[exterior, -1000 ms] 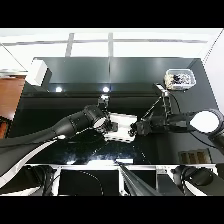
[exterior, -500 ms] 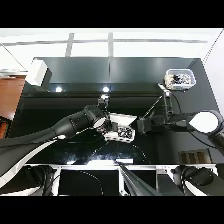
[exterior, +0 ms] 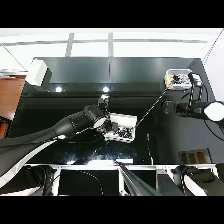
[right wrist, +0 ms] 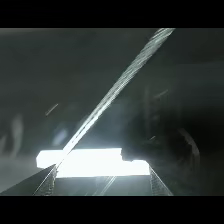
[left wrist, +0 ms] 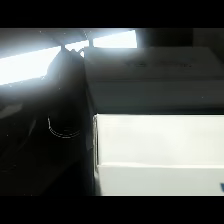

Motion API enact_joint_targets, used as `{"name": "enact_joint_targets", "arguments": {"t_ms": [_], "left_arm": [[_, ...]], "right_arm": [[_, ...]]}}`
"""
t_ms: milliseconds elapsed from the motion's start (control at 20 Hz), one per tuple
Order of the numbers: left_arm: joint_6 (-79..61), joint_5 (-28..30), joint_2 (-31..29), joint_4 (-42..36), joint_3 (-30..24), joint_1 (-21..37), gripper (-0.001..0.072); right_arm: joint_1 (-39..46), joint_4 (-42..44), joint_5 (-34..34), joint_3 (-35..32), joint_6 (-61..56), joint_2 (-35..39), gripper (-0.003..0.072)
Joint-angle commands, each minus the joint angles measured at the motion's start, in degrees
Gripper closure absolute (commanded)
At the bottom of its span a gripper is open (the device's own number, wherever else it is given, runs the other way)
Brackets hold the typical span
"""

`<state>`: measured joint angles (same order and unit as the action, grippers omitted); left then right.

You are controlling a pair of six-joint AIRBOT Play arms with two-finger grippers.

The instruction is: Fold the box and place the chain.

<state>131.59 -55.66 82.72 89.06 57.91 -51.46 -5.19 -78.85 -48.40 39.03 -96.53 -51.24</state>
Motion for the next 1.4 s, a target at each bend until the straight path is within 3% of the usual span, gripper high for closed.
{"name": "enact_joint_targets", "arguments": {"t_ms": [0,350,450,500,600,650,700,750,800,1000,1350], "left_arm": [[0.0,0.1,0.0,0.0,0.0,0.0,0.0680],[0.0,0.1,0.0,0.0,0.0,0.0,0.0679],[0.0,0.1,0.0,0.0,0.0,0.0,0.0679],[0.0,0.1,0.0,0.0,0.0,0.0,0.0679],[0.0,0.2,0.0,0.1,0.0,0.0,0.0679],[0.0,0.2,0.0,0.1,0.0,0.0,0.0679],[0.0,0.2,0.0,0.1,0.0,0.0,0.0679],[0.0,0.2,0.0,0.1,0.0,0.0,0.0680],[0.0,0.1,0.0,0.1,0.0,0.0,0.0679],[0.0,0.1,0.0,0.1,0.0,0.0,0.0679],[0.0,0.1,0.0,0.3,0.0,0.0,0.0679]], "right_arm": [[4.3,-4.1,13.4,1.5,-3.0,-10.9,-0.0029],[5.3,-2.2,12.4,19.8,-6.8,-35.1,-0.0019],[5.3,-0.3,10.6,23.4,-6.8,-38.7,-0.0016],[5.3,0.2,9.8,24.7,-6.8,-39.8,0.0040],[5.3,0.4,9.9,25.5,-6.8,-40.6,0.0039],[5.5,0.4,10.1,25.5,-6.8,-40.6,0.0093],[5.7,0.4,10.1,25.5,-6.8,-40.6,0.0243],[6.0,0.6,9.8,25.5,-6.7,-40.6,0.0503],[6.3,1.0,8.4,25.9,-6.8,-40.5,0.0647],[6.4,1.4,0.0,29.1,-0.2,-36.8,0.0638],[6.6,-0.8,-11.1,29.2,10.2,-11.5,0.0638]]}}
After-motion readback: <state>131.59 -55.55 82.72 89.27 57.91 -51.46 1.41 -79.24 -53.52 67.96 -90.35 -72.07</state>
